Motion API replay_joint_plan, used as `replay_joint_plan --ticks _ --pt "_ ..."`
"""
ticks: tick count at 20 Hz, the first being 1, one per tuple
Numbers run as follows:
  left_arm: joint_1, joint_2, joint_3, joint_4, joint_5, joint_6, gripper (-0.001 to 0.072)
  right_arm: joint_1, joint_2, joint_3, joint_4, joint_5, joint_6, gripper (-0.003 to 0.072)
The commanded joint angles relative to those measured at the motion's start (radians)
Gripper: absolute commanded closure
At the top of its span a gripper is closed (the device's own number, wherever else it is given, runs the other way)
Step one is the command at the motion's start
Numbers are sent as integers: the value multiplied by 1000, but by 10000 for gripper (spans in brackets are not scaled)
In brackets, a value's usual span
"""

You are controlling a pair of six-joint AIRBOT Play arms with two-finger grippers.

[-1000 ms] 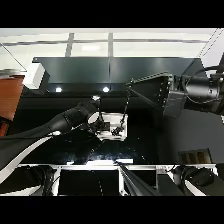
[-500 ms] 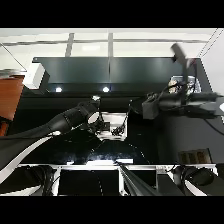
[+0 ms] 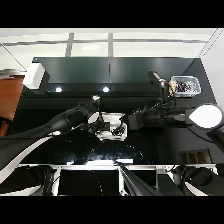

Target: Fold the box and place the chain.

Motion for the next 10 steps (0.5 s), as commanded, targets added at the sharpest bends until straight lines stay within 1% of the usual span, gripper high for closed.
replay_joint_plan --ticks 1,3,4,8,9,10 --pt "0 0 0 0 -1 0 679 28 -47 -6 -35 -58 6 661" --pt "0 0 0 1 0 0 679 28 -51 -7 -130 -82 56 661" --pt "0 0 0 1 1 0 679 29 -58 -6 -146 -87 56 661" --pt "-1 0 0 0 10 0 679 60 -133 -6 -113 -87 53 659" --pt "-1 0 0 0 10 0 679 67 -145 -6 -114 -86 53 514" --pt "0 0 0 0 10 0 679 65 -146 -6 -117 -85 54 254"
